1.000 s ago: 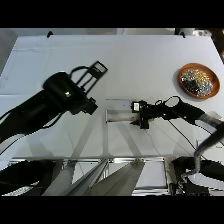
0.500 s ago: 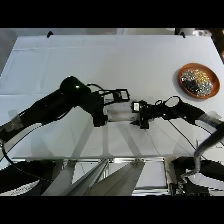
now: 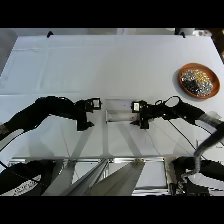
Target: Fold the box and place the chain.
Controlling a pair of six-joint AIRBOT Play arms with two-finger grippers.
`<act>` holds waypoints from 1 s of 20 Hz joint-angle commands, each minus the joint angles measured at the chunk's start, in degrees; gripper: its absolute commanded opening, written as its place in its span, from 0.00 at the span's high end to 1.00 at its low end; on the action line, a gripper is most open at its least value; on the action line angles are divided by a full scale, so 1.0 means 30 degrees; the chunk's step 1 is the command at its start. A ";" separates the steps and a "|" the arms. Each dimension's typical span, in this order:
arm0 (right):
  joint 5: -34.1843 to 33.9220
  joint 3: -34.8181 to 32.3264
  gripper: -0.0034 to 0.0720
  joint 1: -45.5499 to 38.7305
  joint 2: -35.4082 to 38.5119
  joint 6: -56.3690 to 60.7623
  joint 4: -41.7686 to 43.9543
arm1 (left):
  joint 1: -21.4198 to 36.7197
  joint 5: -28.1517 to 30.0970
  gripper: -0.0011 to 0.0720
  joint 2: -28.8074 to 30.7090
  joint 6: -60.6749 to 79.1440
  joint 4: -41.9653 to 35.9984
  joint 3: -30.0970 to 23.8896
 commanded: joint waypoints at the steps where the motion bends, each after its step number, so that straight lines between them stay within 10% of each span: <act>1: 0.0007 -0.0007 0.43 0.0007 0.0007 0.0000 0.0007 | -0.0015 -0.2412 0.12 -0.0758 0.0969 -0.1355 -0.0517; 10: 0.0007 -0.0007 0.43 0.0007 0.0007 0.0000 0.0007 | -0.4860 -0.6069 0.01 -0.0984 0.0969 -0.1523 -0.0372; 20: 0.0007 -0.0007 0.43 0.0007 0.0007 0.0000 0.0007 | -0.5173 -0.6295 0.01 -0.1209 0.0969 -0.1807 -0.0372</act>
